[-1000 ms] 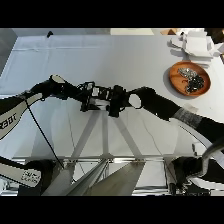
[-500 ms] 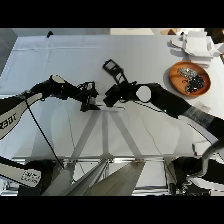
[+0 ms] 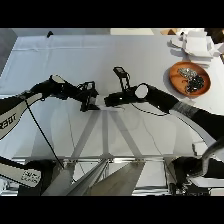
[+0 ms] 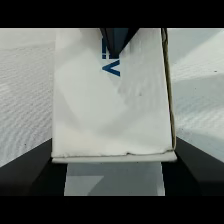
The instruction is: Fold the box and place the chain.
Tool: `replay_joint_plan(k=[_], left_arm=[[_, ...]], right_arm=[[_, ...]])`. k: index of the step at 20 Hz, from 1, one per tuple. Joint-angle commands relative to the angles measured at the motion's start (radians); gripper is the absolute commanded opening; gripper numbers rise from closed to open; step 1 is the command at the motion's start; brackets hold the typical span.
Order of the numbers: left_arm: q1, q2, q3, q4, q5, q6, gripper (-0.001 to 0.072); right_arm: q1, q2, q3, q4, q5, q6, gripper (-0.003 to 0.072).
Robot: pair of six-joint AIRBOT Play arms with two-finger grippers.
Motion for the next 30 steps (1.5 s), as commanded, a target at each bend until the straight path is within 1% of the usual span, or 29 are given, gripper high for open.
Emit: replay_joint_plan(k=[1,6,9,11,12,14,17,20,24,25,27,30], left_arm=[[0.0,0.0,0.0,-0.001,0.001,0.002,0.0324],[0.0,0.0,0.0,-0.001,0.001,0.002,0.0324],[0.0,0.0,0.0,-0.001,0.001,0.002,0.0324],[0.0,0.0,0.0,-0.001,0.001,0.002,0.0324],[0.0,0.0,-0.001,-0.001,0.001,0.002,0.0324],[0.0,0.0,0.0,-0.001,0.001,0.002,0.0324],[0.0,0.0,0.0,-0.001,0.001,0.002,0.0324],[0.0,0.0,0.0,-0.001,0.001,0.002,0.0324],[0.0,0.0,0.0,-0.001,0.001,0.002,0.0324],[0.0,0.0,0.0,-0.001,0.001,0.002,0.0324],[0.0,0.0,0.0,-0.001,0.001,0.002,0.0324],[0.0,0.0,0.0,-0.001,0.001,0.002,0.0324]], right_arm=[[0.0,-0.023,-0.003,0.004,0.031,0.01,0.001],[0.0,-0.004,-0.003,0.004,0.029,-0.003,0.001],[-0.001,0.09,-0.003,-0.012,-0.015,-0.035,0.001],[-0.004,0.183,-0.002,-0.098,-0.04,-0.034,0.001],[-0.007,0.23,-0.002,-0.158,-0.032,-0.022,0.001],[-0.029,0.333,-0.002,-0.297,0.042,0.033,0.001],[-0.099,0.481,-0.002,-0.495,0.245,0.129,0.001],[-0.203,0.61,-0.002,-0.725,0.445,0.216,0.001],[-0.39,0.738,-0.002,-0.989,0.605,0.285,0.001],[-0.444,0.76,-0.002,-1.012,0.62,0.289,0.001],[-0.554,0.789,-0.002,-1.006,0.622,0.288,0.001],[-0.652,0.794,-0.002,-1.003,0.626,0.288,0.001]])
